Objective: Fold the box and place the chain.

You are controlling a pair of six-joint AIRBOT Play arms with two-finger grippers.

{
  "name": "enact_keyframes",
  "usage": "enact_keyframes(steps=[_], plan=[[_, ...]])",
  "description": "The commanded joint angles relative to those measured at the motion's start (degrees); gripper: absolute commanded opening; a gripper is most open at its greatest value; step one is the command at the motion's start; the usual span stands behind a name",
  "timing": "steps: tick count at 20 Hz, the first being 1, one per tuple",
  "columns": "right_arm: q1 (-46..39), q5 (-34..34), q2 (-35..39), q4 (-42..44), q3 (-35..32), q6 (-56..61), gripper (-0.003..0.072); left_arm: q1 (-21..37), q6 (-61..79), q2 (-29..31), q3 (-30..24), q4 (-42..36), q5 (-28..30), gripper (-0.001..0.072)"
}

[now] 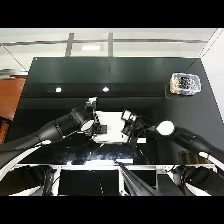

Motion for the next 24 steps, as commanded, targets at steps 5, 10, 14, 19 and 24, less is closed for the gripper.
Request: enact_keyframes(steps=[5, 10, 14, 19, 24], plan=[[-26.5, 35.2, 10.0, -12.3, 0.0, 40.3, 0.0023, 0.0, 0.0, 0.0, 0.0, 0.2, -0.2, 0.0027], [-40.8, 35.1, 9.9, -18.9, -1.9, 54.4, 0.0022, 0.0, 0.0, 0.0, 0.0, 0.2, -0.3, 0.0027], [-38.7, 32.1, 7.4, -17.2, -4.8, 61.6, 0.0022, 0.0, 0.0, 0.0, 0.0, 0.0, -0.3, 0.0027], [-28.5, 27.2, 2.3, -13.1, -5.2, 61.7, 0.0023, 0.0, 0.0, 0.0, 0.0, 0.0, -0.4, 0.0027], [-21.4, 20.1, -0.8, -4.4, -5.1, 57.0, 0.0023, 0.0, 0.0, 0.0, 0.0, 0.0, -0.4, 0.0027]])
